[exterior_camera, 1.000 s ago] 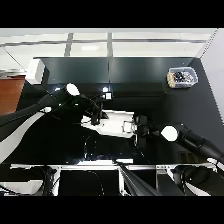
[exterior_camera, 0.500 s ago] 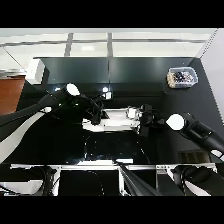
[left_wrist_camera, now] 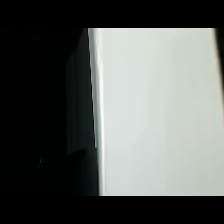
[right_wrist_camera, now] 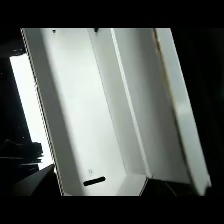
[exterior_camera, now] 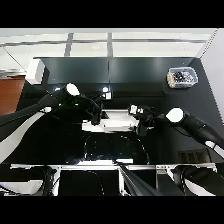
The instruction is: Fold the box and place the chain.
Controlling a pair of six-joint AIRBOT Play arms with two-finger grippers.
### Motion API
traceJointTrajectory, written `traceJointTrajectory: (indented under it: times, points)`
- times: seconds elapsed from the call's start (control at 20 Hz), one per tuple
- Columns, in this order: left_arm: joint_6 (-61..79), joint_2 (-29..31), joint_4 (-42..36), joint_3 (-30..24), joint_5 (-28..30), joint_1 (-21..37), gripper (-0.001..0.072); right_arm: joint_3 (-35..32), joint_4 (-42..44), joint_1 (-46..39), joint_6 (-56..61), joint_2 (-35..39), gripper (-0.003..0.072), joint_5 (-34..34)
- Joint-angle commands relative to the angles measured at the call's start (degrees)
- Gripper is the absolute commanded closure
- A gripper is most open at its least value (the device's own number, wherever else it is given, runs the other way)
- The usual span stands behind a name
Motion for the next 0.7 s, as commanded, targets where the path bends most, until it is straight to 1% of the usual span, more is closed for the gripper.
traceJointTrajectory:
  times: [0.0,0.15,0.35,0.5,0.65]
  points:
    - [-0.1,0.0,-0.4,0.0,0.0,0.0,0.0681,0.0,6.8,-0.2,-7.3,-3.7,-0.0019,1.6]
    - [-0.1,0.0,-0.4,0.0,0.0,0.0,0.0681,0.0,7.1,-1.3,-9.6,-5.6,-0.0019,5.1]
    - [-0.1,0.0,-0.4,0.0,0.0,0.0,0.0681,0.0,7.1,-4.3,-13.7,-6.1,-0.0019,5.4]
    - [-0.1,0.0,-0.4,0.0,0.0,0.0,0.0681,-0.9,7.8,-4.5,-17.6,-7.3,-0.0019,5.6]
    - [-0.1,0.0,-0.4,0.0,0.0,0.0,0.0681,-1.1,7.7,-4.5,-17.3,-8.0,-0.0018,5.0]
